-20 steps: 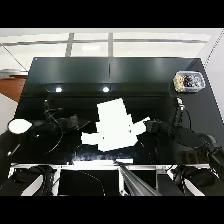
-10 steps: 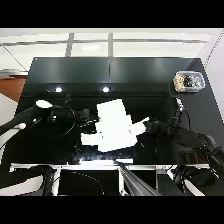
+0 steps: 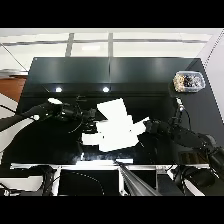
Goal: Fold the box and place the chain.
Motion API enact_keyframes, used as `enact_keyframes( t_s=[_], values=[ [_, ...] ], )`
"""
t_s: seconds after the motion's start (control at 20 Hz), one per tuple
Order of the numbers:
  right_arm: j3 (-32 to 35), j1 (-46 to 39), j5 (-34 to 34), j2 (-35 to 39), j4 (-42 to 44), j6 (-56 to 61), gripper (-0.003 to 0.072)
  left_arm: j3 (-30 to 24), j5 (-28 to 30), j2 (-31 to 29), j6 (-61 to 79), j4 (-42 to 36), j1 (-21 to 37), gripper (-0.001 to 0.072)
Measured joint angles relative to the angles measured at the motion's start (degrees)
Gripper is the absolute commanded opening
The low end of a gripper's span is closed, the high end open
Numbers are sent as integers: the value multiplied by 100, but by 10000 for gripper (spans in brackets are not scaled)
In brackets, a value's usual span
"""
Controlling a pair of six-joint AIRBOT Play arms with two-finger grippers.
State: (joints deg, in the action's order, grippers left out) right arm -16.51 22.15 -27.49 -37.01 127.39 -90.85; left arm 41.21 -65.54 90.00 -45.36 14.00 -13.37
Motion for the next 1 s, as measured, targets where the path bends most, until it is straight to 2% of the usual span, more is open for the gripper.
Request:
enact_keyframes(
  t_s=[0.25, 0.3, 0.35, 0.7, 0.75, 0.8, 0.85, 1.0],
  values=[
    [0, 0, 2, 0, -2, -2, 25, 28, -439, 50, 555, -37, -79, 676],
    [0, 0, 0, 0, -2, -2, 25, 46, -533, 55, 695, -2, -85, 600],
    [0, 0, 2, 0, -9, -2, 25, 72, -577, 57, 822, 52, -90, 570],
    [0, 0, 9, 0, -15, -2, 25, 643, -697, 87, 1307, 780, -127, 559],
    [0, 0, 9, 0, -22, -2, 25, 734, -719, 107, 1311, 911, -140, 486],
    [0, 0, 9, 0, -46, -2, 25, 824, -743, 138, 1318, 994, -160, 368],
    [0, 0, 7, 0, -74, -2, 25, 901, -809, 173, 1333, 1049, -173, 319],
    [0, 0, 2, 0, -118, -2, 25, 1097, -990, 361, 1346, 1158, -195, 295]
  ],
)
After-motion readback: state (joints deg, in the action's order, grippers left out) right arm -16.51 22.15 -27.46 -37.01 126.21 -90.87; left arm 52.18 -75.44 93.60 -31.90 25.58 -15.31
